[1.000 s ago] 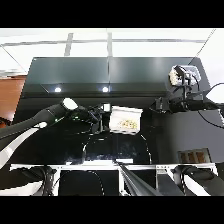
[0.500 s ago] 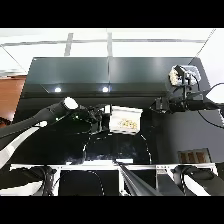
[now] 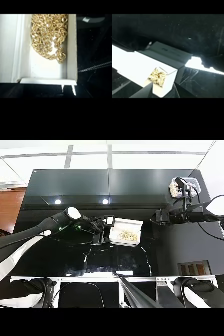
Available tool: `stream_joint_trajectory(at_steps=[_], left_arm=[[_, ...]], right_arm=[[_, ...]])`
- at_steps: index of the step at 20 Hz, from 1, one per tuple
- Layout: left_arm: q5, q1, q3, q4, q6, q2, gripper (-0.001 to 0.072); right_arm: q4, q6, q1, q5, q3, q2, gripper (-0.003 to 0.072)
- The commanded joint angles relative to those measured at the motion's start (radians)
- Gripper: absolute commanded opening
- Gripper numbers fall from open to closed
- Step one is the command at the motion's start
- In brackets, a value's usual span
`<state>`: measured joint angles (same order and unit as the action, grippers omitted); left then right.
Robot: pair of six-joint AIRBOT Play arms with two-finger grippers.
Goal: Fold the box and place the chain.
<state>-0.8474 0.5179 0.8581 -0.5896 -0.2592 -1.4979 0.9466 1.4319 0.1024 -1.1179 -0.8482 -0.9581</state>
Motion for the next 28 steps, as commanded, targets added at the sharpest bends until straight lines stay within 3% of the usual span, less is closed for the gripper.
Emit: stream_joint_trajectory(at_steps=[1, 2, 4, 5, 6, 7, 12, 16, 19, 23, 28], left_arm=[[-0.009, 0.010, 0.003, 0.000, 0.002, -0.002, 0.0704], [-0.011, 0.014, 0.003, 0.000, 0.021, -0.002, 0.0686], [0.006, 0.025, 0.003, 0.004, 0.103, -0.002, 0.0559], [0.004, 0.029, 0.003, 0.002, 0.119, -0.002, 0.0538], [-0.001, 0.035, 0.003, 0.002, 0.119, -0.002, 0.0534], [0.002, 0.040, 0.003, 0.002, 0.118, -0.002, 0.0462], [0.009, 0.043, 0.003, 0.002, 0.118, -0.002, 0.0442], [0.009, 0.043, 0.003, 0.002, 0.117, -0.002, 0.0442], [0.009, 0.043, 0.003, 0.003, 0.117, -0.002, 0.0442], [0.010, 0.043, 0.003, 0.002, 0.117, -0.002, 0.0442], [0.026, 0.043, 0.003, 0.002, 0.117, -0.002, 0.0442]], right_arm=[[0.000, 0.000, -0.001, 0.011, 0.000, 0.000, 0.0307], [0.000, 0.000, -0.001, 0.026, 0.000, 0.000, 0.0307], [0.000, 0.000, -0.001, 0.104, 0.000, -0.001, 0.0309], [0.000, 0.000, 0.000, 0.159, 0.000, -0.002, 0.0323], [-0.003, 0.001, 0.000, 0.216, 0.000, -0.004, 0.0601], [-0.004, 0.001, 0.000, 0.257, 0.000, -0.011, 0.0714], [-0.071, -0.068, 0.019, 0.318, -0.002, -0.146, 0.0714], [-0.071, -0.367, 0.144, 0.265, -0.002, -0.250, 0.0707], [-0.051, -0.674, 0.184, 0.167, -0.024, -0.237, 0.0707], [-0.051, -0.860, 0.182, 0.032, -0.061, -0.203, 0.0707], [-0.055, -1.049, 0.206, 0.037, -0.037, -0.208, 0.0707]])
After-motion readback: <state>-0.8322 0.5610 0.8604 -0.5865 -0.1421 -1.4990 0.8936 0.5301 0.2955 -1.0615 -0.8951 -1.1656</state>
